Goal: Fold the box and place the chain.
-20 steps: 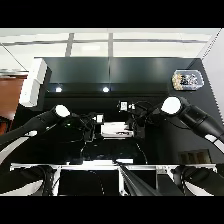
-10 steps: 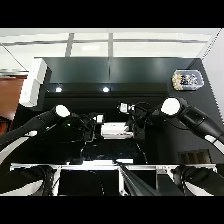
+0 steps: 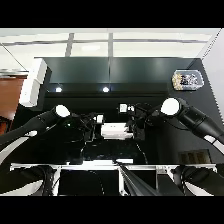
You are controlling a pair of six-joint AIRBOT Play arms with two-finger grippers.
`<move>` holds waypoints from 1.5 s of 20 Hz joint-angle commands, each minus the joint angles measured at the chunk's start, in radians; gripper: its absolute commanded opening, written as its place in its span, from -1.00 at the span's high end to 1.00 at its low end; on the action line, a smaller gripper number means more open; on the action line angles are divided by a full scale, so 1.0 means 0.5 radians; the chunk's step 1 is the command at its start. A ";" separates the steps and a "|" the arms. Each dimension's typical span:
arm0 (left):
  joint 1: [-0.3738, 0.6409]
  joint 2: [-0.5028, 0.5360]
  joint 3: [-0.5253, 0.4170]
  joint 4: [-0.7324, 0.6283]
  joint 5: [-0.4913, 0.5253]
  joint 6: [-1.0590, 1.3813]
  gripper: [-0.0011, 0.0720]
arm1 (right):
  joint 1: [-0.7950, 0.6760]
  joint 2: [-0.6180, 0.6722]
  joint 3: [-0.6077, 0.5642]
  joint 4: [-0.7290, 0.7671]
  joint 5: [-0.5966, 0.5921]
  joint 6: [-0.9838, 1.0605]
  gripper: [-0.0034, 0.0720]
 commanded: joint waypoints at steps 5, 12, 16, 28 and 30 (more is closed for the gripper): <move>-0.001 -0.001 0.001 0.000 0.008 -0.001 0.03 | 0.002 0.000 -0.005 0.004 0.011 0.037 0.20; -0.001 -0.001 0.001 0.000 0.008 -0.001 0.03 | 0.092 -0.014 -0.056 -0.005 -0.096 0.047 0.20; -0.001 -0.001 0.001 0.000 0.011 -0.002 0.04 | 0.038 0.027 -0.021 -0.008 -0.070 0.278 0.20; -0.001 -0.001 0.002 -0.001 0.071 -0.001 0.07 | -0.533 0.081 -0.406 1.485 0.365 0.842 0.88; -0.001 -0.001 0.002 0.000 0.071 -0.001 0.07 | -0.481 0.003 -0.490 1.518 0.236 0.928 0.88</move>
